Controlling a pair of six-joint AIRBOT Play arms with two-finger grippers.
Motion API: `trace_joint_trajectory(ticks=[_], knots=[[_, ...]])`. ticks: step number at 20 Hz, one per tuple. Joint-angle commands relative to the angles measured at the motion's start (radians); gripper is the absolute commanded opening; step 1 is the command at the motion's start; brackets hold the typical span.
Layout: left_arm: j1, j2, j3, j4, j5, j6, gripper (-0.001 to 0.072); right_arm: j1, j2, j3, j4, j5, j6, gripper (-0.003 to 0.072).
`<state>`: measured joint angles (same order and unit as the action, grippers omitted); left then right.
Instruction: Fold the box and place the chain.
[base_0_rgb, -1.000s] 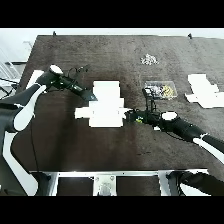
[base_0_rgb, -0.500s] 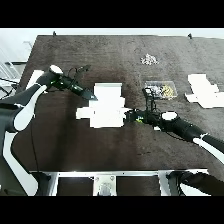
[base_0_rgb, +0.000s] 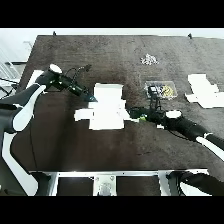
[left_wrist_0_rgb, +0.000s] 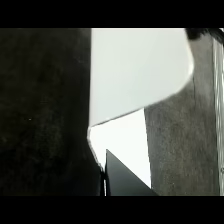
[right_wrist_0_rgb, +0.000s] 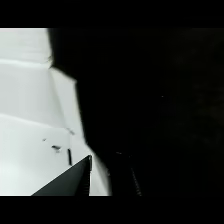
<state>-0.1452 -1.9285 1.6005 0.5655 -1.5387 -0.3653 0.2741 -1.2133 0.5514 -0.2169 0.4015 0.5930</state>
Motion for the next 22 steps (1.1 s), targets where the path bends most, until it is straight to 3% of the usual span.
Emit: trace_joint_trajectory(ticks=[1, 4, 9, 17, 19, 22], knots=[[0.000, 0.028, -0.005, 0.007, -0.033, 0.124, 0.0015, -0.080, 0.018, 0.000, 0.000, 0.000, 0.001, 0.0302], [0.000, 0.084, -0.084, 0.011, 0.005, 0.219, 0.0014, -0.126, 0.018, -0.001, 0.000, 0.000, 0.001, 0.0302], [0.000, 0.235, -0.293, 0.003, 0.209, 0.377, 0.0014, -0.140, 0.018, -0.001, 0.000, 0.000, 0.001, 0.0302], [0.000, 0.241, -0.420, -0.070, 0.307, 0.549, 0.0014, -0.141, 0.018, -0.001, 0.000, -0.001, 0.001, 0.0304], [-0.003, 0.242, -0.428, -0.111, 0.316, 0.598, 0.0014, -0.141, 0.018, -0.001, 0.000, -0.001, 0.001, 0.0304], [-0.051, 0.243, -0.428, -0.063, 0.364, 0.602, 0.0014, -0.141, 0.018, -0.001, 0.000, -0.002, 0.000, 0.0304]])
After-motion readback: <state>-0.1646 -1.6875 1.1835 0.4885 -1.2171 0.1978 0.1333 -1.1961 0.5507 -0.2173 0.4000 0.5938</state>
